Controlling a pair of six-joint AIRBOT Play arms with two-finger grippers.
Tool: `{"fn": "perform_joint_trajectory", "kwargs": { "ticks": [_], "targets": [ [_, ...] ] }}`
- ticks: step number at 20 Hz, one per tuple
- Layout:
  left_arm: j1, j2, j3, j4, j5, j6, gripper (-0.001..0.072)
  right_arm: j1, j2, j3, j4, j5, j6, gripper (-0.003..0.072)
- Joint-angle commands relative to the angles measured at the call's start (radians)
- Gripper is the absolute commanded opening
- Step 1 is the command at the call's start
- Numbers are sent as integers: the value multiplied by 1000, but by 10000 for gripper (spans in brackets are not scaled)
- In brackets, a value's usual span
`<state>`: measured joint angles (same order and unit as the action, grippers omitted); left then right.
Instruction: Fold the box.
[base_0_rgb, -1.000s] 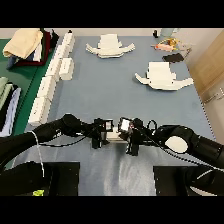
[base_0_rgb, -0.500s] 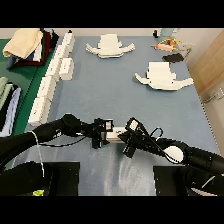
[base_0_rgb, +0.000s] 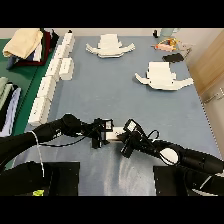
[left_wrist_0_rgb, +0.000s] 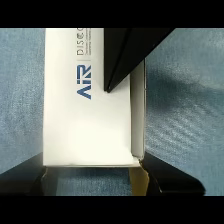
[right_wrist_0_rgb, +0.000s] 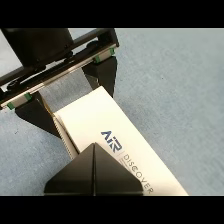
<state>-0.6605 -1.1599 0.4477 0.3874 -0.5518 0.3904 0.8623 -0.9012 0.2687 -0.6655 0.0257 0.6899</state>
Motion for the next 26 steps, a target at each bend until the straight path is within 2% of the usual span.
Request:
{"fn": "perform_joint_trajectory", "kwargs": {
  "ticks": [1,9,26],
  "targets": [
    [0,0,0,1,0,2,525,6,-5,-2,8,16,1,17],
    [0,0,0,1,0,2,525,-3,107,2,-1,-55,-3,18],
    [0,0,0,1,0,2,525,-10,109,-37,-8,-22,-2,18]
  ]
}}
